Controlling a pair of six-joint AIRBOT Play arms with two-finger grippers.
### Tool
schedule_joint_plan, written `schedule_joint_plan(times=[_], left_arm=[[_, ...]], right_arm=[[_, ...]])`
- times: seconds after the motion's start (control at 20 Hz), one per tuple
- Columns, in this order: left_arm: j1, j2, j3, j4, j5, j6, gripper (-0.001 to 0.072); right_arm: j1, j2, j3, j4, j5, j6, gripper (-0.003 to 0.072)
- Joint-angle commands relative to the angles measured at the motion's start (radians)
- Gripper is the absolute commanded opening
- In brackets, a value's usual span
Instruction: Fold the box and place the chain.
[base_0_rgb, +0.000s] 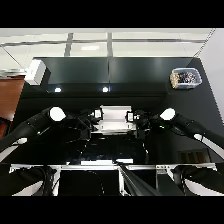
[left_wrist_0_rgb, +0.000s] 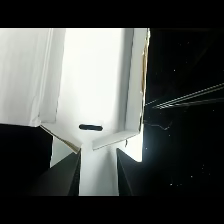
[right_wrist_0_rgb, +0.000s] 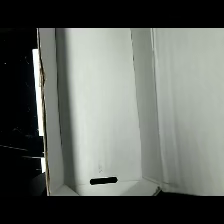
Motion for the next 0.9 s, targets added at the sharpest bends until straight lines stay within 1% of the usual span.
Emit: schedule_joint_plan(times=[0.0,0.1,0.2,0.35,0.6,0.8,0.85], left_arm=[[0.007,-0.001,0.001,0.063,-0.016,-0.045,0.0275],[0.018,-0.005,0.001,0.077,-0.02,-0.063,0.0278],[0.018,-0.011,0.001,0.054,-0.013,-0.062,0.0314],[0.018,-0.013,0.002,-0.008,0.039,-0.059,0.0314],[0.006,-0.031,0.003,-0.034,0.037,-0.054,0.0312],[-0.041,-0.043,0.038,-0.036,0.03,-0.021,0.0262],[-0.044,-0.051,0.05,-0.04,0.03,-0.021,0.0194]], right_arm=[[0.001,-0.001,0.0,0.0,0.002,0.002,0.0306],[0.001,-0.001,0.0,0.0,0.002,0.002,0.0306],[0.001,-0.001,0.0,0.0,0.002,0.002,0.0306],[0.001,-0.001,0.0,0.0,0.001,0.002,0.0306],[0.001,-0.001,0.0,0.0,0.001,0.002,0.0306],[0.001,-0.001,0.0,0.0,0.001,0.002,0.0306],[0.001,-0.001,0.0,0.0,0.001,0.002,0.0306]])
